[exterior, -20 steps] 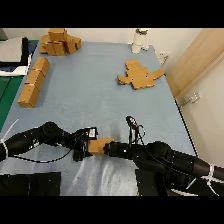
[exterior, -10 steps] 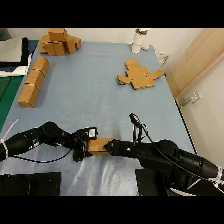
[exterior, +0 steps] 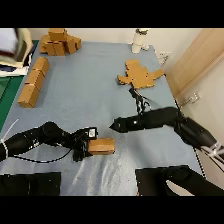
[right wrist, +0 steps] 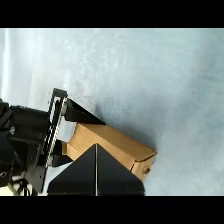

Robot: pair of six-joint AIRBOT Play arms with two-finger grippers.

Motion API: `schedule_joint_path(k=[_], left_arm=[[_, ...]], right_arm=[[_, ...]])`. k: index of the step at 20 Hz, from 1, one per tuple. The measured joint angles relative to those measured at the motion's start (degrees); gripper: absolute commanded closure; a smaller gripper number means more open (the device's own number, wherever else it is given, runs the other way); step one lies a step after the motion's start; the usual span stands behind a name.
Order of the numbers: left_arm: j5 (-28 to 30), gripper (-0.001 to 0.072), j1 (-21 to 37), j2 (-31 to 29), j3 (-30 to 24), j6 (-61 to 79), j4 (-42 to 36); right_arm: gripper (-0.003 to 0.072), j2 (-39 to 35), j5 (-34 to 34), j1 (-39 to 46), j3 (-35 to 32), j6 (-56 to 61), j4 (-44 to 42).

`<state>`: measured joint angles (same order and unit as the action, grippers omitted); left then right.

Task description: Fold the box.

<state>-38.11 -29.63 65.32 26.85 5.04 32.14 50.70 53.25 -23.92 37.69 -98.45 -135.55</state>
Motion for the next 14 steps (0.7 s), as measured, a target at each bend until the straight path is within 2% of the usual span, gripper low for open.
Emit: schedule_joint_path(k=[4, 7, 13, 14], left_arm=[[0.0, 0.0308, 0.0, 0.0, 0.0, 0.0, 0.0], [0.0, 0.0308, 0.0, 0.0, 0.0, 0.0, 0.0], [0.0, 0.0308, 0.0, 0.0, 0.0, 0.0, 0.0], [0.0, 0.0308, 0.0, 0.0, 0.0, 0.0, 0.0]], right_arm=[[0.0687, 11.8, 12.0, 6.6, 5.9, -23.6, -11.3], [0.0687, 16.7, 17.7, 8.0, 6.4, -37.3, -18.0], [0.0681, 16.7, 20.3, 7.6, -1.6, -48.2, -23.7], [0.0655, 15.8, 19.6, 7.1, -3.5, -49.0, -23.9]])
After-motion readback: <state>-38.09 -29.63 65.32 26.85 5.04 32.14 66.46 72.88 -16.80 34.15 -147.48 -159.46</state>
